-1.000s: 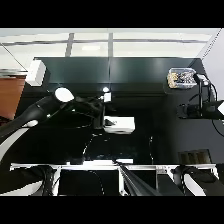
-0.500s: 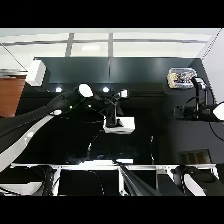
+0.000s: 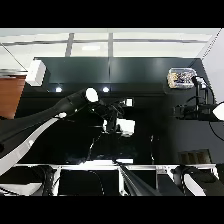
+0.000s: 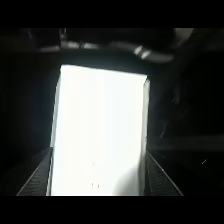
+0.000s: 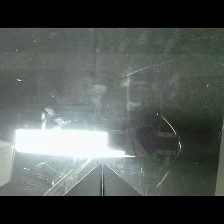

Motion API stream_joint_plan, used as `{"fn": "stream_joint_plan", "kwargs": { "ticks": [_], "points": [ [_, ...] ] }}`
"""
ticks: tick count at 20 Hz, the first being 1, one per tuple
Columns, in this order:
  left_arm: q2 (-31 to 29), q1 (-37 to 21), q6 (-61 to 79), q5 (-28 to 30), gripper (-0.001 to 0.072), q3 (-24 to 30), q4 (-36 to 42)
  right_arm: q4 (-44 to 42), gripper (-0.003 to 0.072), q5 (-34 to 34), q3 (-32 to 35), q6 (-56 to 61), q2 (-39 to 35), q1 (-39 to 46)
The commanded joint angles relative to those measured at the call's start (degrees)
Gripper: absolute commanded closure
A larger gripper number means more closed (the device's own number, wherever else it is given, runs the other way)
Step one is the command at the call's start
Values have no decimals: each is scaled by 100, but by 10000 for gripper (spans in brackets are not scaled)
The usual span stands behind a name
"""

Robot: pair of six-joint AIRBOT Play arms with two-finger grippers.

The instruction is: Fold the box and place the chain.

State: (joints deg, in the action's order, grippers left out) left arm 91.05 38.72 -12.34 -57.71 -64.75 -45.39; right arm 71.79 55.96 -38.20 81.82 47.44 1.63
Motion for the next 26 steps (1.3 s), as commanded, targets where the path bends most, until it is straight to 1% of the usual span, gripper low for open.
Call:
{"fn": "stream_joint_plan", "kwargs": {
  "ticks": [1,4,5,6,7,8,10,12,13,15,18,19,20,22,24,25,26],
  "points": [
    [7,201,-11,308,11,-4,-852,-4,673,-9,2,0,-4,4],
    [33,332,11,634,12,4,-964,-15,673,-9,2,2,-4,4],
    [35,350,11,636,16,4,-984,-26,673,-9,2,2,-4,4],
    [26,350,-52,636,89,2,-1137,-24,673,-9,2,2,-4,4],
    [-13,348,-520,627,328,-2,-1440,-24,673,-9,2,2,-4,4],
    [-85,321,-1045,610,428,-2,-1766,-22,673,-9,2,2,-4,4],
    [-313,125,-1963,348,428,-4,-2299,-22,673,-7,2,2,-4,4],
    [-619,-317,-2844,-26,428,-2,-2739,-24,673,0,2,2,-4,4],
    [-765,-625,-3283,-223,427,0,-2962,-24,673,-7,2,2,-4,4],
    [-1027,-1456,-4236,-673,427,2,-3436,-24,673,-9,2,2,-4,4],
    [-1202,-3132,-5654,-1355,428,2,-3971,-24,673,-17,2,4,-4,4],
    [-1198,-3713,-6050,-1469,427,4,-4046,-28,673,-31,2,4,-4,4],
    [-1198,-4341,-6435,-1484,427,20,-4057,-28,673,-44,2,4,-4,4],
    [-1198,-5392,-6658,-1388,422,17,-3910,-72,673,-85,2,4,-4,4],
    [-1198,-6168,-6636,-1043,416,17,-3563,-201,673,-136,2,7,-2,4],
    [-1193,-6428,-6520,-815,416,17,-3353,-262,673,-155,2,4,-2,4],
    [-1169,-6642,-6109,-612,416,11,-3060,-297,673,-190,2,4,-2,4]
  ]
}}
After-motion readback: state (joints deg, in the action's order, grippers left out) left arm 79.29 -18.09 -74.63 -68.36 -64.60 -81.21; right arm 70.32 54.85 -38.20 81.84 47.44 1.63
